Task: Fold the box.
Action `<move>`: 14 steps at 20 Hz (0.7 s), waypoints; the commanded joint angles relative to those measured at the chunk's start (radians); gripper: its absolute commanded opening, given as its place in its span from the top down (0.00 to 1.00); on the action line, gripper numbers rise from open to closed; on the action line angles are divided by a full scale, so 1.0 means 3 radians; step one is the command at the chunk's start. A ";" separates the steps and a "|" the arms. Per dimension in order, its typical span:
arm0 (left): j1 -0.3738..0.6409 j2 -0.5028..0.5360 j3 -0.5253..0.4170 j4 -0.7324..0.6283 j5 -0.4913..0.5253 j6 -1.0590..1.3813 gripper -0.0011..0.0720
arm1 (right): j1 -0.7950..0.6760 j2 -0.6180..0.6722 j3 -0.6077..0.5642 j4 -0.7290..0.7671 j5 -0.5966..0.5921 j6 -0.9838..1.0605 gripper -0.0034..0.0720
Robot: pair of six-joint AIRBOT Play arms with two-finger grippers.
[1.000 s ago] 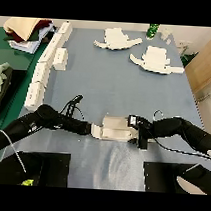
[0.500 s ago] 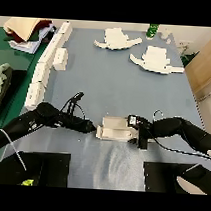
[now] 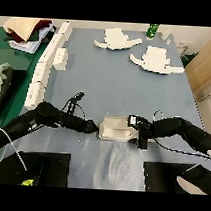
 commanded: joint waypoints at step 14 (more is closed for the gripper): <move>-0.0977 -0.0178 0.0418 0.1113 0.0614 -0.1790 0.50 | 0.0001 0.0003 -0.0001 0.0000 0.0000 0.0001 0.42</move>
